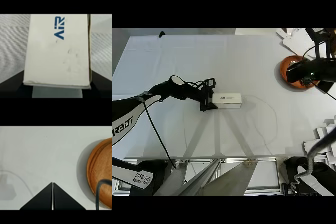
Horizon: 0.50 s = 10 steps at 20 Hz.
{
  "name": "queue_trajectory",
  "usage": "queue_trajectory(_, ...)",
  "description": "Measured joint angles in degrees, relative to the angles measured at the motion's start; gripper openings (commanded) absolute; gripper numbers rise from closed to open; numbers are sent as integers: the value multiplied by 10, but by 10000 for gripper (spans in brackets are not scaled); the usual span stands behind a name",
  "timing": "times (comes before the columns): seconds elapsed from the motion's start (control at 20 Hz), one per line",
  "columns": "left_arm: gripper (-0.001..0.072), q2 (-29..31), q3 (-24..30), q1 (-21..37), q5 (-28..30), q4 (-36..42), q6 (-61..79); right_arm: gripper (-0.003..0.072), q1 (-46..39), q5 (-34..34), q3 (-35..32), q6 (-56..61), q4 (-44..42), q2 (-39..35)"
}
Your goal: Fold the box and place the chain.
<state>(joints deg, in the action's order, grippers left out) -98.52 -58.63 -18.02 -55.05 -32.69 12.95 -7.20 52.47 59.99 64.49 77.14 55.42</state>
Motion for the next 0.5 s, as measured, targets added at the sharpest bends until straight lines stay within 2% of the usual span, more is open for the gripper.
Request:
queue_trajectory(0.25,5,60,0,1,-1,-15,-60,13,0,2,0,0,2,0)
queue_trajectory(0.5,5,173,0,2,19,-39,-154,13,0,2,0,0,2,0)
